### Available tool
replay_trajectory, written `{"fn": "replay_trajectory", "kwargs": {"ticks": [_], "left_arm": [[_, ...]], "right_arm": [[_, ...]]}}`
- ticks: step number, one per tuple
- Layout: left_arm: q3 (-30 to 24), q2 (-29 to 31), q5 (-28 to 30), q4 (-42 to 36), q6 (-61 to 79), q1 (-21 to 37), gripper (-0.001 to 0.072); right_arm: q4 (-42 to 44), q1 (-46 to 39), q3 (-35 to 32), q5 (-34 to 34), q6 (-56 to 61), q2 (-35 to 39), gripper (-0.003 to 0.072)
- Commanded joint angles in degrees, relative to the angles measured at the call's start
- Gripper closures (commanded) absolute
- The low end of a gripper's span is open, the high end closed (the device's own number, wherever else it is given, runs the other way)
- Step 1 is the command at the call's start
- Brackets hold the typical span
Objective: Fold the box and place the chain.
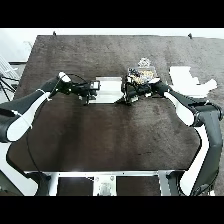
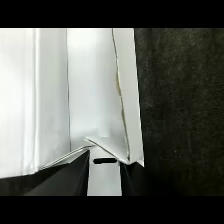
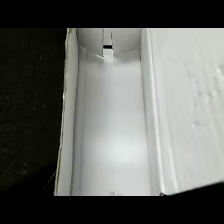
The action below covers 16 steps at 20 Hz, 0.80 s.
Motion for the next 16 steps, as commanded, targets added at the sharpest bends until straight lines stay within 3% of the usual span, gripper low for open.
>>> {"fn": "replay_trajectory", "kwargs": {"ticks": [1, 3, 4, 6, 8, 15, 16], "left_arm": [[-0.02, -0.04, -2.14, -1.60, 0.00, -0.46, 0.0337], [-0.02, -0.04, -3.48, -2.29, -0.15, -0.46, 0.0309], [-0.02, -0.04, -3.43, -2.60, -0.22, -0.46, 0.0220], [-0.02, -0.04, -3.39, -2.69, -0.66, -0.46, 0.0192], [-0.02, -0.04, -2.89, -2.75, -1.77, -0.46, 0.0068], [-0.02, -0.04, -0.68, -2.71, -2.56, -0.44, 0.0076], [-0.02, -0.04, -0.68, -2.60, -2.56, -0.44, 0.0197]], "right_arm": [[0.31, 0.07, -0.02, -0.13, 0.24, -0.04, 0.0180], [0.31, 0.07, -0.02, -0.13, 0.24, -0.04, 0.0180], [0.31, 0.07, -0.02, -0.13, 0.24, -0.04, 0.0180], [0.31, 0.07, -0.02, -0.13, 0.24, -0.04, 0.0180], [0.31, 0.07, -0.02, -0.13, 0.24, -0.04, 0.0180], [0.31, 0.07, -0.02, -0.13, 0.24, -0.04, 0.0180], [0.31, 0.07, -0.02, -0.13, 0.24, -0.04, 0.0180]]}}
